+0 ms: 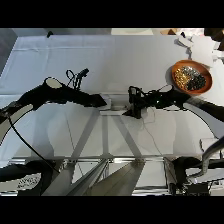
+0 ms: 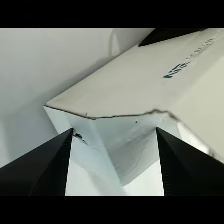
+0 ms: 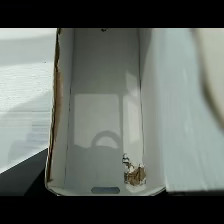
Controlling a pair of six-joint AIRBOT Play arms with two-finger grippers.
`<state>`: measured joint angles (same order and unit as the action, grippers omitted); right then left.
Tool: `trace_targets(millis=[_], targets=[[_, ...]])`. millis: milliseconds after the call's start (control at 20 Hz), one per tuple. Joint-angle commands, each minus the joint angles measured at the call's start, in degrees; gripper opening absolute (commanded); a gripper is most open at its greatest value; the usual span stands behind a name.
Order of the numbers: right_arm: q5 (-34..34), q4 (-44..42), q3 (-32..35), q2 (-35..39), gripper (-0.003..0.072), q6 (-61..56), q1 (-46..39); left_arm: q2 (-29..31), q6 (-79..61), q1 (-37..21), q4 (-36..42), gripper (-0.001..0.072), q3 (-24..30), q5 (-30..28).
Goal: Fold the box and place the chain.
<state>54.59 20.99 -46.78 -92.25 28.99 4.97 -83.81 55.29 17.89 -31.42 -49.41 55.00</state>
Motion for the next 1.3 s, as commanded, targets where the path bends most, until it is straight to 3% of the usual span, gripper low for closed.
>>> trace_targets(millis=[0, 650, 800, 1250], targets=[[0.1, 0.0, 0.0, 0.0, 0.0516, 0.0, 0.0, 0.0, 0.2, 1.2, -6.1, 0.0556, 0.0, -3.4], [0.1, 0.0, 0.0, 0.0, 0.0516, 0.0, 0.0, 0.1, 5.0, 4.4, -9.7, 0.0553, -0.2, -10.9], [0.1, 0.0, 0.0, 0.0, 0.0516, 0.0, 0.0, 0.2, 13.4, 6.0, -16.4, 0.0553, -0.8, -9.8], [0.1, 0.0, 0.0, 0.0, 0.0516, 0.0, 0.0, 0.2, 28.1, 8.0, -25.7, 0.0553, -7.6, -3.7]])
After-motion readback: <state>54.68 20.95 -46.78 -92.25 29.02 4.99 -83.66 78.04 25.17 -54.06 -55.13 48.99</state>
